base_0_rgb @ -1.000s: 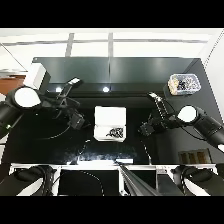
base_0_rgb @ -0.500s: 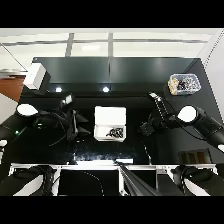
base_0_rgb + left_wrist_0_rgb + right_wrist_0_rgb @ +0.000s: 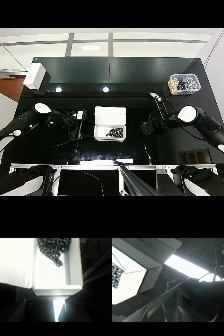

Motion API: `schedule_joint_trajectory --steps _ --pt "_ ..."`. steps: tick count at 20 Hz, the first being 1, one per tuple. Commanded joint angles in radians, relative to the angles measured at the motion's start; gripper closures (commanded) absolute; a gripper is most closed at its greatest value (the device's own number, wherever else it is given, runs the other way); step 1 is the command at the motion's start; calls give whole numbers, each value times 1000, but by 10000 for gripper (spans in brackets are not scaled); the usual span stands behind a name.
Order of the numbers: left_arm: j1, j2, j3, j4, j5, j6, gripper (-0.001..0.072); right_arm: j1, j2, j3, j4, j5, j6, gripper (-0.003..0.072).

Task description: Fold the box and place the chain.

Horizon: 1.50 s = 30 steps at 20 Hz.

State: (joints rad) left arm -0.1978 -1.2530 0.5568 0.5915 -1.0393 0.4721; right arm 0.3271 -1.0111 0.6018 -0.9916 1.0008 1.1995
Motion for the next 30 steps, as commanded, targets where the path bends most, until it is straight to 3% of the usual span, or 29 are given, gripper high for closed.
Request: schedule_joint_trajectory --steps 1,5,16,30 --pt "-8 -15 6 11 -1 39 1 -1 0 0 0 -13 2 244" --pt "-48 -15 2 78 27 -63 1 -1 0 0 0 -17 1 244" --pt "-114 -15 3 25 61 -87 0 -1 0 0 0 -22 1 243" --pt "-115 -15 3 9 95 -114 0 -1 0 0 0 -22 2 244"
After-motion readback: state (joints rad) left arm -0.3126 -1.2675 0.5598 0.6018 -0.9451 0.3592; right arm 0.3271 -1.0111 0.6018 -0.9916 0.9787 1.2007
